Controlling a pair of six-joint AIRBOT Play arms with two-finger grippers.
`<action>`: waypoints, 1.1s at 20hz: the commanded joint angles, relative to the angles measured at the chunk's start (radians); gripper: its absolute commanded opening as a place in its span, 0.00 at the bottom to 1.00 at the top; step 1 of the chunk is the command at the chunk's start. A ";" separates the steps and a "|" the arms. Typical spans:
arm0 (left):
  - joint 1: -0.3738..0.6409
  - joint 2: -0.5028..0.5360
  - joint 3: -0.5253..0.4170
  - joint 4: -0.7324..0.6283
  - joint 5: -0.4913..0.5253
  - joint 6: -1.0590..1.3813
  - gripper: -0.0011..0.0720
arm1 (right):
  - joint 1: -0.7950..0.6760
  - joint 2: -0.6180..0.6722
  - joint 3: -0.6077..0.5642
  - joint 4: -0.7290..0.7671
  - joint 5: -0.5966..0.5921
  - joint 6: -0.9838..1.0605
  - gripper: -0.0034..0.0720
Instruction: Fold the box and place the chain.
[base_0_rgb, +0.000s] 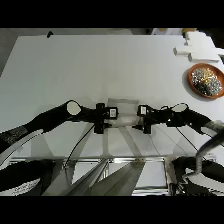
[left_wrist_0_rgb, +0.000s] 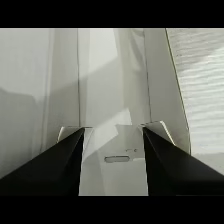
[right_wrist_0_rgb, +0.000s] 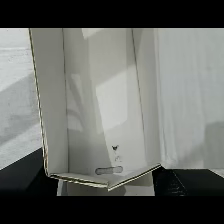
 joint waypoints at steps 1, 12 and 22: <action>-0.003 0.011 0.000 -0.007 0.002 -0.048 0.60 | 0.000 0.000 0.000 0.001 -0.001 0.000 0.49; 0.158 0.392 0.000 0.615 -0.264 -1.419 0.02 | 0.000 0.000 0.000 0.001 -0.001 0.000 0.49; 0.191 0.087 -0.019 0.412 -0.209 -1.719 0.03 | 0.000 0.000 0.000 0.001 -0.001 0.000 0.49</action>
